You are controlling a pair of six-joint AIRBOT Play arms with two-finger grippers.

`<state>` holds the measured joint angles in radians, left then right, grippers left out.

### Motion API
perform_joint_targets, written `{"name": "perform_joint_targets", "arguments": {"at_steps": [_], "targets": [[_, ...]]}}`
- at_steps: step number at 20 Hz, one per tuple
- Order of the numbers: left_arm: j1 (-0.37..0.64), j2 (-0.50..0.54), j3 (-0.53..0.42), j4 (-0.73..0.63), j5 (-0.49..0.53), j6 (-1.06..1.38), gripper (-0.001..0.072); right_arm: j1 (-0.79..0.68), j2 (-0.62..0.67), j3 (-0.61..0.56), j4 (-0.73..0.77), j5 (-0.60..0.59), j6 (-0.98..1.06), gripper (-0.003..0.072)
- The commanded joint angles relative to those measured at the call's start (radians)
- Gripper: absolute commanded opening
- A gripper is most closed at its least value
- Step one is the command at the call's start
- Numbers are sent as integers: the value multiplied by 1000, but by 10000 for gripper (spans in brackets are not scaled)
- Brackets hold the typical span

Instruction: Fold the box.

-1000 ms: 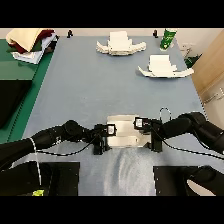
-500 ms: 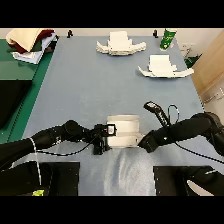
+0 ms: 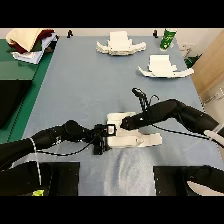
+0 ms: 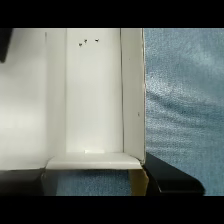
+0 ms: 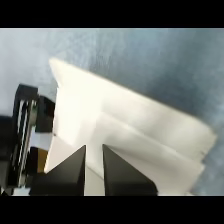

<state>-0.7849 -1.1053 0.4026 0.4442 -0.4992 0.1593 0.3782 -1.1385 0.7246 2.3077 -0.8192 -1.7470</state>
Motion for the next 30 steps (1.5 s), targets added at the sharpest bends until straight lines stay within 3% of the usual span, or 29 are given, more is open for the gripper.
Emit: {"name": "perform_joint_targets", "arguments": {"at_steps": [1,7,16,21,26,30], "targets": [[-1,1,1,0,0,1,514,2,-100,51,-8,45,-1,152],[-1,1,1,0,0,1,514,8,-182,47,-25,35,-49,152],[-1,1,1,0,0,1,514,10,-159,49,-23,33,-87,152],[-1,1,1,0,0,1,514,8,-2,49,-79,7,-87,152],[-1,1,1,0,0,1,514,12,237,24,-186,-241,-184,152],[-1,1,1,0,0,1,514,21,445,-109,-185,-377,-349,152]]}}
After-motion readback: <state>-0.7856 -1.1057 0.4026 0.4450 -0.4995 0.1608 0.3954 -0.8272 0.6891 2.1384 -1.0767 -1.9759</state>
